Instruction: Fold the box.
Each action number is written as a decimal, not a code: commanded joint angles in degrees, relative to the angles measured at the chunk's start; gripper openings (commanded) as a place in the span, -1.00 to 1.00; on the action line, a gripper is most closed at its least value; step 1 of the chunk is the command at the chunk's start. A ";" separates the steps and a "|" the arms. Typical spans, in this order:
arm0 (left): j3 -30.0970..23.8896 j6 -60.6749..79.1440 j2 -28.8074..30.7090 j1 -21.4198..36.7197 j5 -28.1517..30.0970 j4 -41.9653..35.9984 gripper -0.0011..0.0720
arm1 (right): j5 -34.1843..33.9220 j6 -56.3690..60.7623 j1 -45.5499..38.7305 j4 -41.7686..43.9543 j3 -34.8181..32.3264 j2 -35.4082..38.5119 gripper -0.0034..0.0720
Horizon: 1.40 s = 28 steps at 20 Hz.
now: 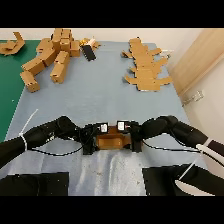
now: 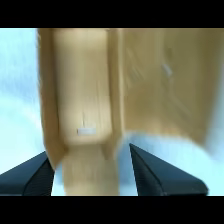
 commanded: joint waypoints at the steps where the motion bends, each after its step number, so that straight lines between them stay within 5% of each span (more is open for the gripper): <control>1: -0.02 0.00 0.00 -0.02 0.07 0.04 -0.01 | -10.54 15.23 -3.58 -5.11 0.04 7.61 1.00; 5: -0.02 0.00 0.00 -0.02 0.04 0.04 -0.01 | -21.81 34.47 -3.65 4.55 -0.02 18.23 1.00; 7: -0.02 0.02 0.00 -0.02 0.04 0.04 -0.01 | -21.92 51.43 -3.63 11.54 -0.28 22.03 0.92; 10: -0.02 0.00 0.00 -0.02 0.04 0.04 -0.01 | -20.59 74.18 -3.63 10.91 -0.28 26.08 0.66; 12: -0.02 0.02 0.00 -0.02 0.04 0.04 -0.01 | -19.52 77.68 -3.63 11.04 -0.28 26.84 0.08; 14: -0.02 0.02 0.00 -0.02 0.02 0.02 -0.01 | -16.90 79.34 -3.69 10.97 -0.28 25.53 -0.90; 17: -0.02 0.02 0.00 -0.02 0.04 0.04 -0.01 | -11.72 77.94 -4.74 14.01 0.26 17.70 -0.91; 21: -0.02 0.00 0.00 0.00 0.04 0.04 -0.01 | -9.79 56.24 -9.94 29.70 5.38 -0.87 -0.91; 28: -0.02 0.00 0.00 -0.02 0.04 0.02 -0.01 | -7.32 46.49 -13.97 29.86 12.74 -20.17 -0.91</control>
